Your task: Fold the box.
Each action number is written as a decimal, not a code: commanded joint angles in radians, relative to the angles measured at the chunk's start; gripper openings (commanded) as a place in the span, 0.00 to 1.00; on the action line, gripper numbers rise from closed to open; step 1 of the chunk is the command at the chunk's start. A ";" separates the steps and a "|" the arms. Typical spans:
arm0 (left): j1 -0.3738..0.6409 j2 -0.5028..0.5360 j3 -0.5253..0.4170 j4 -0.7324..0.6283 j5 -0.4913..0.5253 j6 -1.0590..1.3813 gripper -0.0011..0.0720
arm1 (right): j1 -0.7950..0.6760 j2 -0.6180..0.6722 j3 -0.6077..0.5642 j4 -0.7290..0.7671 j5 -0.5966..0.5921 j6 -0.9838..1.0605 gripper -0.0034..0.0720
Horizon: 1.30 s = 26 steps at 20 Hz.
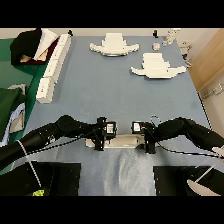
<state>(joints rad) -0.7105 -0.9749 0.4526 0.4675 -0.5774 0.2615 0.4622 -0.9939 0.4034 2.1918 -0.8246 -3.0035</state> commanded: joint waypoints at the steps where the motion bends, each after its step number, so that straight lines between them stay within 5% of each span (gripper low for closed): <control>1: 0.000 0.000 0.001 0.000 0.008 0.001 0.03 | 0.001 0.000 -0.001 0.000 0.000 0.000 0.72; 16: 0.000 -0.004 0.000 0.000 0.006 -0.001 0.04 | 0.001 0.000 -0.001 0.000 0.000 0.000 0.72; 17: 0.000 -0.004 0.000 0.000 0.006 0.000 0.10 | 0.001 0.000 -0.001 0.000 0.000 0.000 0.72; 18: 0.000 -0.004 0.000 0.000 0.011 -0.001 0.46 | 0.001 0.000 -0.001 0.001 0.000 0.000 0.72; 19: 0.000 -0.004 0.000 0.000 0.020 -0.019 0.59 | 0.001 0.000 -0.001 0.000 0.000 0.000 0.72; 23: 0.016 0.009 0.000 0.016 0.028 -0.100 0.59 | 0.001 0.000 -0.001 0.000 0.000 0.000 0.72; 26: 0.077 0.082 0.000 0.210 -0.005 -0.380 0.59 | 0.001 0.000 -0.001 0.000 0.000 0.000 0.72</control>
<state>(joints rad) -0.6731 -0.9398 0.4519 0.5362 -0.5606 0.1032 0.4622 -0.9939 0.4030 2.1918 -0.8238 -3.0028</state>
